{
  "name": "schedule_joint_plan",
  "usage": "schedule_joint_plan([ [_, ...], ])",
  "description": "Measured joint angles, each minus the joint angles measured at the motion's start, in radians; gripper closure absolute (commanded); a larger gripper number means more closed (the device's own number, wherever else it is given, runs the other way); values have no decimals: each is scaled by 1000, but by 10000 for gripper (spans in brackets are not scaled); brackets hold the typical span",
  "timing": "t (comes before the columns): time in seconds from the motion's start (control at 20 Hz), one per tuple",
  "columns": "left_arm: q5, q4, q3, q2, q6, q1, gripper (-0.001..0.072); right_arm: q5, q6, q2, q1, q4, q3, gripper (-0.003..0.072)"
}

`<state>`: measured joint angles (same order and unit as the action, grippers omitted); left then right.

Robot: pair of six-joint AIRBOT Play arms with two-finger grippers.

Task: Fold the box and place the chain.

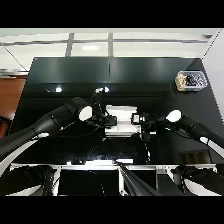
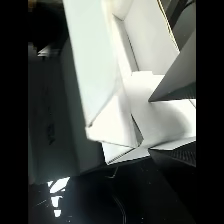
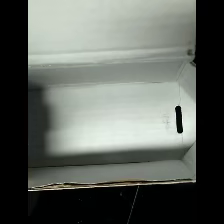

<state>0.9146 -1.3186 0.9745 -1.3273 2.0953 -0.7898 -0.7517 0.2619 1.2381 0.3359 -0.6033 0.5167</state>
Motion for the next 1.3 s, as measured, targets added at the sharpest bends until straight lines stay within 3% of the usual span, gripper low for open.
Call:
schedule_joint_plan([
  [0.5,40,-16,10,-54,40,-2,356,0,0,0,0,1,0,459],
  [0.95,171,-146,146,-183,130,-24,356,0,0,0,0,1,0,459],
  [1.3,192,-164,168,-228,198,-68,356,0,0,0,0,1,0,459],
])
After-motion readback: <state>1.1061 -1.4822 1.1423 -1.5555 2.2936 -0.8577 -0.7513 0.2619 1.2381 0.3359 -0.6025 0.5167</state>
